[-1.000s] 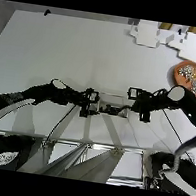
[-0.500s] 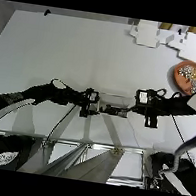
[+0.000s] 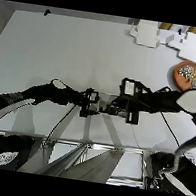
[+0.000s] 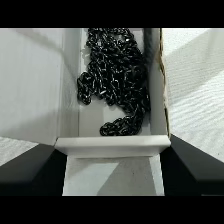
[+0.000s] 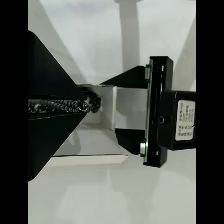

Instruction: Fold the box and place the chain.

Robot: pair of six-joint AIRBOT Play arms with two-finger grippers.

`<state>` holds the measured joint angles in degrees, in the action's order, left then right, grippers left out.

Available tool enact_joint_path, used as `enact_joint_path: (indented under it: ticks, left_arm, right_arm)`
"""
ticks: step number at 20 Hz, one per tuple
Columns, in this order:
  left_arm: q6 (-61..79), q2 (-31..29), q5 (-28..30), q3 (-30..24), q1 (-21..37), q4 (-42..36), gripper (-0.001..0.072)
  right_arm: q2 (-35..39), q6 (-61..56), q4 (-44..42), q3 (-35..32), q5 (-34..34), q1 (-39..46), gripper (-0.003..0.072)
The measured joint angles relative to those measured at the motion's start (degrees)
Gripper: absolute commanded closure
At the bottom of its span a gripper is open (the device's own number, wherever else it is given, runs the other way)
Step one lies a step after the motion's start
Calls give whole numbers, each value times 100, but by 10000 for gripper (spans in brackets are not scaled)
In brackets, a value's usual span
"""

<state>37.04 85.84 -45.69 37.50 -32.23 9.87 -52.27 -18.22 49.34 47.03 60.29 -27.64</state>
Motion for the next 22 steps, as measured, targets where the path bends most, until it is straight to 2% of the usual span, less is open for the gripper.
enact_joint_path:
  ticks: [1, 3, 4, 6, 10, 15, 16, 17, 20, 22]
  left_arm:
    - [-2, 0, 0, 0, 0, 0, 574]
    - [0, 0, 0, 0, 0, 2, 574]
    - [-2, 0, 0, 0, 0, 0, 574]
    - [-2, 0, 0, 0, 0, 2, 574]
    - [0, 0, 0, 0, 0, 0, 574]
    - [-2, 0, 0, 0, 0, 0, 574]
    - [-2, 0, -2, 0, 0, 0, 574]
    - [-2, 0, 0, 0, 0, 2, 574]
    - [-2, 0, 0, 0, 0, 0, 574]
    - [0, 0, 0, 0, 0, 2, 574]
  right_arm:
    - [-164, -146, 107, 7, -72, -35, 600]
    - [-455, -442, 393, 13, -142, -74, 387]
    - [-562, -540, 527, 15, -168, -87, 360]
    - [-669, -695, 756, 17, -195, -103, 365]
    - [-481, -800, 1047, 17, -85, 85, 520]
    - [-199, -807, 1613, -57, 592, 894, 537]
    - [-179, -708, 1700, -140, 702, 1049, 581]
    - [-164, -531, 1755, -260, 785, 1187, 589]
    - [-175, 195, 1731, -730, 815, 1399, 577]
    - [-267, 675, 1517, -1045, 660, 1464, 478]
